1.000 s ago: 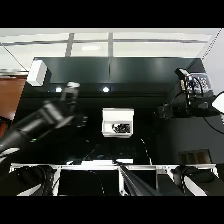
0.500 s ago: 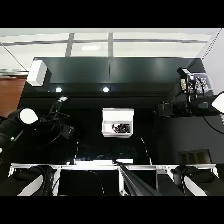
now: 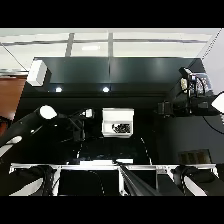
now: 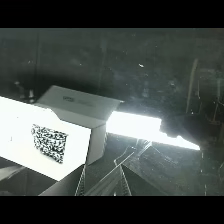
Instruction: Fold the box and place the chain.
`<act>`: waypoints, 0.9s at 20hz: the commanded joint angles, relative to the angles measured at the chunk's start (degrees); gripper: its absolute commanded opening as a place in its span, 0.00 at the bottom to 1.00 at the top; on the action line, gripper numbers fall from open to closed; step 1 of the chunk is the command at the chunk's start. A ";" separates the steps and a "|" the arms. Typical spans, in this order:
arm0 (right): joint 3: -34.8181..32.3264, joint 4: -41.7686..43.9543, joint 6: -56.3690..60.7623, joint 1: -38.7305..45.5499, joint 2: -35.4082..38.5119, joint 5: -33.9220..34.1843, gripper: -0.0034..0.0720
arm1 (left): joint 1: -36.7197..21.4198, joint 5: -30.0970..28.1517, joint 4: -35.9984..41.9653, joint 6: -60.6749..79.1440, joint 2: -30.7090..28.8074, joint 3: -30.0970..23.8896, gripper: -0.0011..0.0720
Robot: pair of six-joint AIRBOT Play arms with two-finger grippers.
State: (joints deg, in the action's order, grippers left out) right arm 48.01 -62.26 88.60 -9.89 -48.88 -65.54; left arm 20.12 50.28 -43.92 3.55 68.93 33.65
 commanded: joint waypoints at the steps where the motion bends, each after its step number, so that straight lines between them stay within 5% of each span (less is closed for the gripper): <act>1: 0.04 0.00 0.39 -0.11 0.04 0.09 0.38 | 2.29 -0.59 3.96 6.14 6.75 4.13 1.00; 14: 0.04 -0.72 0.37 -0.11 0.04 0.15 0.38 | 6.54 -2.47 11.85 9.81 8.81 5.16 0.98; 15: 0.04 -0.98 0.35 -0.11 0.04 0.20 0.38 | 6.93 -2.49 11.80 9.84 8.81 5.16 0.92; 17: 0.00 -1.75 0.31 -0.11 0.02 0.76 0.39 | 7.41 -2.71 11.74 9.97 8.81 5.16 0.59; 18: -0.35 -1.77 0.31 -0.11 0.02 2.19 0.39 | 7.39 -2.73 11.82 9.94 8.81 5.16 0.56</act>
State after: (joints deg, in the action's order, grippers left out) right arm 47.88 -63.37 88.95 -9.93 -48.88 -64.95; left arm 27.05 47.59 -32.51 13.32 77.69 38.74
